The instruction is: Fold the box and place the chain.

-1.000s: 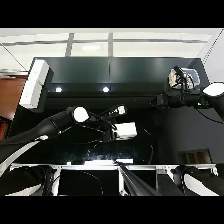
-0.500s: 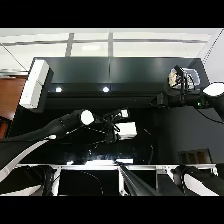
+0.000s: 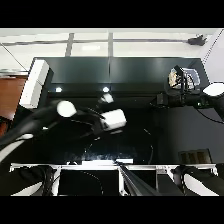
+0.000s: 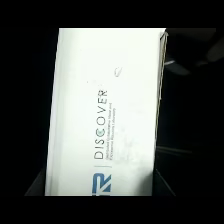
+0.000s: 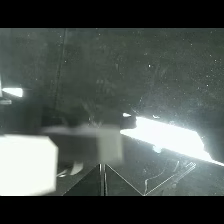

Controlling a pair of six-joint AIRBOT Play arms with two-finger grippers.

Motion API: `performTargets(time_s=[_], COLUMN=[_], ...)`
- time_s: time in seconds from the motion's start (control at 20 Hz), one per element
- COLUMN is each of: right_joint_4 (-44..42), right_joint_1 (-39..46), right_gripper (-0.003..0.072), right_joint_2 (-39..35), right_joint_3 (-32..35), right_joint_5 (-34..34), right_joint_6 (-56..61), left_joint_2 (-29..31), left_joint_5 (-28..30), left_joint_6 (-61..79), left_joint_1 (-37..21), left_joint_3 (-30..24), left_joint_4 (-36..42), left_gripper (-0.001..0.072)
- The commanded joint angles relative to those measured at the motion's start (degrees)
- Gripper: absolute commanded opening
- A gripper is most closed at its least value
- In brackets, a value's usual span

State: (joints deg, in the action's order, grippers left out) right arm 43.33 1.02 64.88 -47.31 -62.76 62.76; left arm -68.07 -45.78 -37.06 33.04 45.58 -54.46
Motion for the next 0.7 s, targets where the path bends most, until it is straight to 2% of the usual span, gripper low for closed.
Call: performTargets(time_s=[0.0, 0.1, 0.2, 0.35, 0.5, 0.65], right_joint_4=[0.02, 0.0, 0.0, -1.33, -3.28, -3.67], right_joint_1=[0.0, 0.0, -0.2, -0.61, -1.42, -1.49], right_gripper=[0.0045, 0.0045, 0.0045, 0.0045, 0.0045, 0.0045], right_joint_2=[-0.02, -0.02, -0.02, -0.02, -0.02, -0.02], right_joint_3=[-0.07, -0.07, -0.04, -0.07, -0.07, -0.04], right_joint_5=[0.07, 0.33, 0.37, 2.01, 3.8, 3.87], right_joint_6=[0.0, 0.0, -0.04, -0.94, -1.51, -1.49], left_joint_2=[9.97, 16.02, 22.16, 26.05, 24.26, 21.4], left_joint_5=[-11.39, -16.52, -20.04, -20.41, -19.04, -14.8], left_joint_6=[-11.45, -11.41, -10.82, -9.75, -8.52, -4.7], left_joint_1=[-13.66, -25.97, -41.53, -62.47, -75.58, -83.08], left_joint_3=[-2.78, -6.05, -9.75, -12.44, -12.33, -11.91], left_joint_4=[-13.22, -14.08, -14.19, -13.64, -14.1, -13.86], left_gripper=[0.0392, 0.0396, 0.0396, 0.0396, 0.0396, 0.0404])
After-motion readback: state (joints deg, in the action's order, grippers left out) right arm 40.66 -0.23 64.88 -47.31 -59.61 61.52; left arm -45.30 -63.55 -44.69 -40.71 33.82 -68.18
